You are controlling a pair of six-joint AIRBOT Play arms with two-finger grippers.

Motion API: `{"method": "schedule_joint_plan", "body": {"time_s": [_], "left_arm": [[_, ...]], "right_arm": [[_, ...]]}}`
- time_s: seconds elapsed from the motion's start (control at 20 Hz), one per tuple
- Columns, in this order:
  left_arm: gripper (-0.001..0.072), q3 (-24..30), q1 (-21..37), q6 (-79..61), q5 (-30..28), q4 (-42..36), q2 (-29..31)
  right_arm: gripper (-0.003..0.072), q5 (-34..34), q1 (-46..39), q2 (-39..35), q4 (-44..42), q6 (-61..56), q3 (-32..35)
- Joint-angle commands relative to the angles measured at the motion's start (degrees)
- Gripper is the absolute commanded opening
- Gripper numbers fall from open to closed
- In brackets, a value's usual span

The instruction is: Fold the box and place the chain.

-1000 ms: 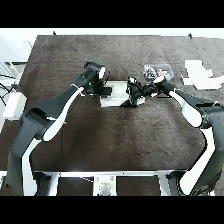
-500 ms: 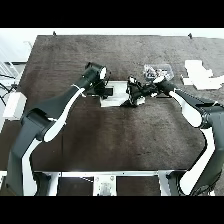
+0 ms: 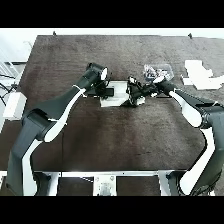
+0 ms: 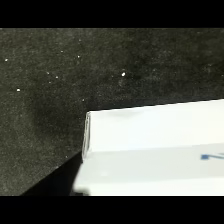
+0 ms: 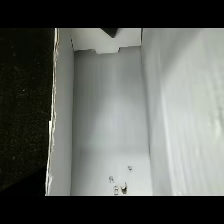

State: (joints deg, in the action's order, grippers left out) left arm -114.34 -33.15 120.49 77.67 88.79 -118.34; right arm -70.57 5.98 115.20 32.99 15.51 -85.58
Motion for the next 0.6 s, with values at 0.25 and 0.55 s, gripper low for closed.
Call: {"method": "schedule_joint_plan", "body": {"time_s": [0.25,0.55], "left_arm": [[0.0080,0.1,0.0,1.1,2.4,1.2,0.0],[0.0020,0.1,0.0,1.6,2.8,1.2,0.0]], "right_arm": [[0.0587,0.0,0.0,0.0,0.0,0.0,0.0],[0.0587,0.0,0.0,0.0,0.0,0.0,0.0]]}}
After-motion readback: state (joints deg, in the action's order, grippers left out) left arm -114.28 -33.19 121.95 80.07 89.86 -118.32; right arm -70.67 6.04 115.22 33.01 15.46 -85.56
